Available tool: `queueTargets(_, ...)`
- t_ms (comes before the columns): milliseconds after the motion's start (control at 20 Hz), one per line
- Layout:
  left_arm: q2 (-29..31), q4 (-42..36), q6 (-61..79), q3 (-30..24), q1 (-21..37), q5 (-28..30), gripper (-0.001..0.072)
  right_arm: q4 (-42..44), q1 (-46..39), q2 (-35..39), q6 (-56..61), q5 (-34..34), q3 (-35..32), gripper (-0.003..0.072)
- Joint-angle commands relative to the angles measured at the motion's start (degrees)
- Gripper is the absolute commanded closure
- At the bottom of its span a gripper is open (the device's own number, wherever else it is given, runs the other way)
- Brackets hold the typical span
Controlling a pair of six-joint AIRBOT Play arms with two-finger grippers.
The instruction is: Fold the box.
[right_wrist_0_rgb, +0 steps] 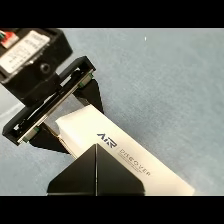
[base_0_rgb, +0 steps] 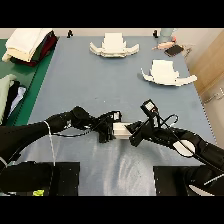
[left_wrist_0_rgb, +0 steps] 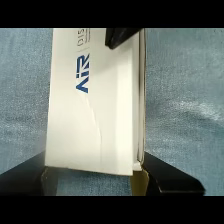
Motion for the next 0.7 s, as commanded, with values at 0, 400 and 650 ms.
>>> queueTargets(0,-0.02,0.02,0.00,0.02,0.00,-0.04,0.0229,1.03,0.07,-0.20,0.72,-1.31,-1.29,0.0686)
queueTargets(400,-0.02,0.02,0.00,0.02,0.00,-0.02,0.0230,2.91,0.17,-0.20,0.37,-1.18,-4.55,0.0685)
queueTargets(650,-0.02,0.02,0.00,0.02,0.00,-0.02,0.0230,2.97,1.95,-0.20,-0.35,-2.95,-6.51,0.0685)
